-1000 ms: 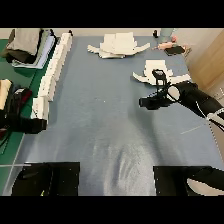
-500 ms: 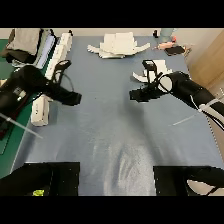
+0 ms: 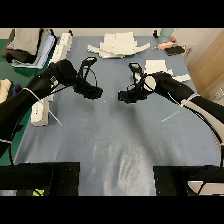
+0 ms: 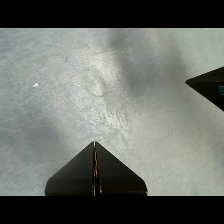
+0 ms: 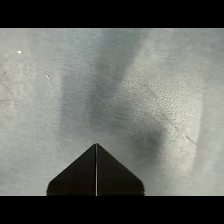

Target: Fold the box.

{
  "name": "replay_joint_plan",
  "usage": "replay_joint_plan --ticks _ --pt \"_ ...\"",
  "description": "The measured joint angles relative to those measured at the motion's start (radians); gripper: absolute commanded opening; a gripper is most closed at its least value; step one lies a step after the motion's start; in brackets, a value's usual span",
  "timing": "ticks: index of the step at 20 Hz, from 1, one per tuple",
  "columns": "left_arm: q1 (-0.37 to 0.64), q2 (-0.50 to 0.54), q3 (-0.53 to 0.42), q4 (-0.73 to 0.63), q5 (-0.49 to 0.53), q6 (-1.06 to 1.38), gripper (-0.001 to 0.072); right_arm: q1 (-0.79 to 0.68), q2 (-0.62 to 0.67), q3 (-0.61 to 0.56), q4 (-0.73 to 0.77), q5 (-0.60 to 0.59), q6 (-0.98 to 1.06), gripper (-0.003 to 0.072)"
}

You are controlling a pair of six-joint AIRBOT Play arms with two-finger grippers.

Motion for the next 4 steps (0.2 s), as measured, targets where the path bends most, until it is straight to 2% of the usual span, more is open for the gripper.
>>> replay_joint_plan --ticks 4 --pt "-0.003 -0.009 0.006 0.0 0.008 0.0 0.0016 0.002 -0.005 0.003 0.004 0.0 0.0 0.0003"
